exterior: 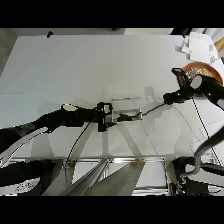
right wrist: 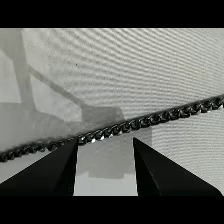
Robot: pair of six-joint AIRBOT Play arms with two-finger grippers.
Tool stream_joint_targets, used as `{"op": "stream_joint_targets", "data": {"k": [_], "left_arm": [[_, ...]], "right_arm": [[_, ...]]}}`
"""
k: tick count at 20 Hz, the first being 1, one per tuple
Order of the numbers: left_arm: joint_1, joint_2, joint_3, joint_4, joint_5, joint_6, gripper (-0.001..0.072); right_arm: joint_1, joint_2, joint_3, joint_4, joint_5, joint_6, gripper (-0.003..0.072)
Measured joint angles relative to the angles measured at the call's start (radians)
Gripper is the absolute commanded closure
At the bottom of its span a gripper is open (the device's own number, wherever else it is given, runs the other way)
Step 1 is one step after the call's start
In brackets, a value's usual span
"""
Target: Fold the box and place the chain.
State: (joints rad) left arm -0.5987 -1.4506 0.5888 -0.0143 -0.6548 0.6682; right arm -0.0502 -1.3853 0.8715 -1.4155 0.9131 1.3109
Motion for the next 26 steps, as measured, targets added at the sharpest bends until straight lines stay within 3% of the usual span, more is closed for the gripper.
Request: {"op": "stream_joint_targets", "data": {"k": [4,8,9,11,17,26], "left_arm": [[0.000,0.000,0.000,0.000,0.000,0.000,0.0500],[0.000,0.000,0.000,0.000,0.000,0.000,0.0500],[0.000,0.000,0.000,0.000,0.000,0.000,0.0500],[0.000,0.000,0.000,0.000,0.000,0.000,0.0500],[0.000,0.000,0.000,0.000,0.000,0.000,0.0500],[0.000,0.000,0.000,0.000,0.000,0.000,0.0500]], "right_arm": [[0.000,-0.016,0.000,-0.005,-0.008,0.015,0.0307],[-0.001,-0.035,0.001,-0.026,0.000,0.040,0.0524],[-0.001,-0.039,0.001,-0.031,0.002,0.044,0.0537],[-0.001,-0.043,0.001,-0.037,0.005,0.047,0.0668],[0.013,-0.006,-0.002,-0.013,0.037,0.032,0.0668],[0.116,0.229,-0.001,-0.027,0.057,-0.011,0.0669]]}}
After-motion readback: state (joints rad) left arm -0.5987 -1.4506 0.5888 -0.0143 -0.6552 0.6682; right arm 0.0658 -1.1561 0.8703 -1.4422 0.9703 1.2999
